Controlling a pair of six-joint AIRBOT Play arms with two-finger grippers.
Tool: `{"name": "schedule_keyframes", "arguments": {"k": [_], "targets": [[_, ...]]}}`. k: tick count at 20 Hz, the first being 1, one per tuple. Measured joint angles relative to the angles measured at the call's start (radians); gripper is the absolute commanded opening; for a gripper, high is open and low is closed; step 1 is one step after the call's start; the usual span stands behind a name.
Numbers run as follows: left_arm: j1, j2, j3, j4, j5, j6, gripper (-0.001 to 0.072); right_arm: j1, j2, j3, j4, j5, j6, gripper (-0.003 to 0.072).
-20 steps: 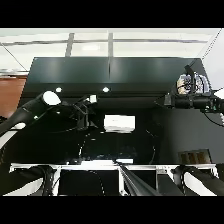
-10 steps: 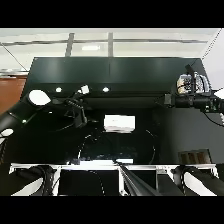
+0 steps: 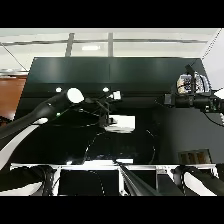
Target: Fold the box and place the chain.
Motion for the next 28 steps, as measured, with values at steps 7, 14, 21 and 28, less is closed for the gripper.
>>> {"name": "schedule_keyframes", "arguments": {"k": [7,14,21,28], "targets": [[-0.028,-0.082,0.06,-0.002,-0.068,-0.022,0.0696,0.0,0.0,0.0,-0.008,-0.002,0.0,0.0018],[-0.032,-0.091,0.066,-0.002,-0.089,-0.025,0.071,0.0,0.0,0.0,-0.01,-0.002,0.0,0.0018],[-0.062,-0.092,0.066,0.052,-0.075,-0.029,0.0712,0.0,0.0,0.0,-0.01,-0.002,0.0,0.0018],[-0.119,-0.115,0.066,0.139,0.033,-0.113,0.0711,0.0,0.0,0.0,-0.01,-0.002,0.0,0.0018]]}}
